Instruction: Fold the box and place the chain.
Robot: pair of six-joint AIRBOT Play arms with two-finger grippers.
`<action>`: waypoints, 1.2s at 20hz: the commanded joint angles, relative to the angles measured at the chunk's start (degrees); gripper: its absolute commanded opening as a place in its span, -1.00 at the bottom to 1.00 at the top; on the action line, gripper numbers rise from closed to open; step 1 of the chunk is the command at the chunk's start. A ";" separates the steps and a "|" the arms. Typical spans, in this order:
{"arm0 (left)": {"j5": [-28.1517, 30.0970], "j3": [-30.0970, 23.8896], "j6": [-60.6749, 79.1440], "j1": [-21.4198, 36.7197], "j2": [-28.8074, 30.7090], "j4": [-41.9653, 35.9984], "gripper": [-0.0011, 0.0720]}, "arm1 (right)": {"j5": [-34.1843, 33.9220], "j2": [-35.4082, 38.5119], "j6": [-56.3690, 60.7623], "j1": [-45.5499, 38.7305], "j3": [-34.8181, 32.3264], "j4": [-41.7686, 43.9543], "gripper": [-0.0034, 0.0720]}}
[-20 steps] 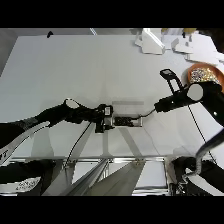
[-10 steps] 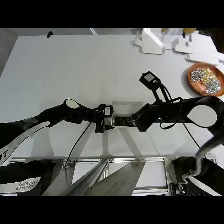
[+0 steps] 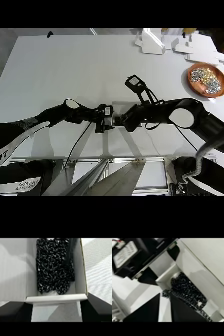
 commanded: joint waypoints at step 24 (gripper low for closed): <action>0.02 0.00 0.00 0.00 0.02 0.00 -0.28 | 5.57 -19.43 -3.48 -25.97 1.16 -17.81 -0.13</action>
